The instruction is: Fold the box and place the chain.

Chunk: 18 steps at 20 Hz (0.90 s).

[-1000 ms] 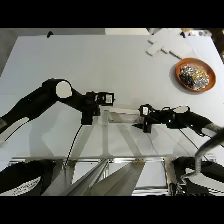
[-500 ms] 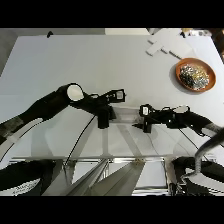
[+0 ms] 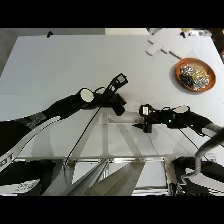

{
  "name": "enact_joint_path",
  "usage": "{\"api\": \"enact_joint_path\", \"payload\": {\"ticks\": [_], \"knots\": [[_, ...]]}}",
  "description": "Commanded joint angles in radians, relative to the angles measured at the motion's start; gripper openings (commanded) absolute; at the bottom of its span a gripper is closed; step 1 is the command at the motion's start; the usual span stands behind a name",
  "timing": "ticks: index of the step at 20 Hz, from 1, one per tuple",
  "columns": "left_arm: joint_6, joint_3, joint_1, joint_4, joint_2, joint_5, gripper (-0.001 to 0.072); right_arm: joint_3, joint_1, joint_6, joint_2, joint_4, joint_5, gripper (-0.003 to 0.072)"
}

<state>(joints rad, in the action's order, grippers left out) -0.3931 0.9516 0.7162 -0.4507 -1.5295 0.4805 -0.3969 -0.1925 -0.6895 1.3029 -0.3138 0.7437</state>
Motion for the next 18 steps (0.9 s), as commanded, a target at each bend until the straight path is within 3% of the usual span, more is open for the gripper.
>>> {"api": "enact_joint_path", "payload": {"ticks": [1, 5, 8, 11, 14, 16, 18], "knots": [[0.0, 0.0, 0.015, 0.038, -0.053, -0.011, 0.0005, 0.0, -0.001, 0.0, -0.001, 0.0, 0.0, 0.0297], [0.0, 0.0, 0.019, 0.015, -0.02, -0.01, 0.0005, 0.0, -0.001, 0.0, -0.001, 0.0, 0.0, 0.0297], [-0.001, 0.0, 0.003, -0.117, 0.068, 0.01, 0.0005, 0.0, -0.001, 0.0, -0.001, 0.0, 0.0, 0.0297], [-0.119, 0.0, -0.014, -0.404, 0.179, 0.127, 0.0005, 0.0, -0.001, 0.0, -0.001, 0.0, 0.0, 0.0297], [-0.343, 0.0, -0.045, -0.692, 0.262, 0.309, 0.0004, 0.0, -0.001, 0.0, -0.001, 0.0, 0.0, 0.0297], [-0.438, -0.003, -0.083, -0.788, 0.279, 0.399, 0.0004, 0.0, -0.001, 0.0, -0.001, 0.0, 0.0, 0.0297], [-0.417, -0.029, -0.116, -0.784, 0.279, 0.433, 0.0008, 0.0, -0.001, 0.0, -0.001, 0.0, 0.0, 0.0297]]}}
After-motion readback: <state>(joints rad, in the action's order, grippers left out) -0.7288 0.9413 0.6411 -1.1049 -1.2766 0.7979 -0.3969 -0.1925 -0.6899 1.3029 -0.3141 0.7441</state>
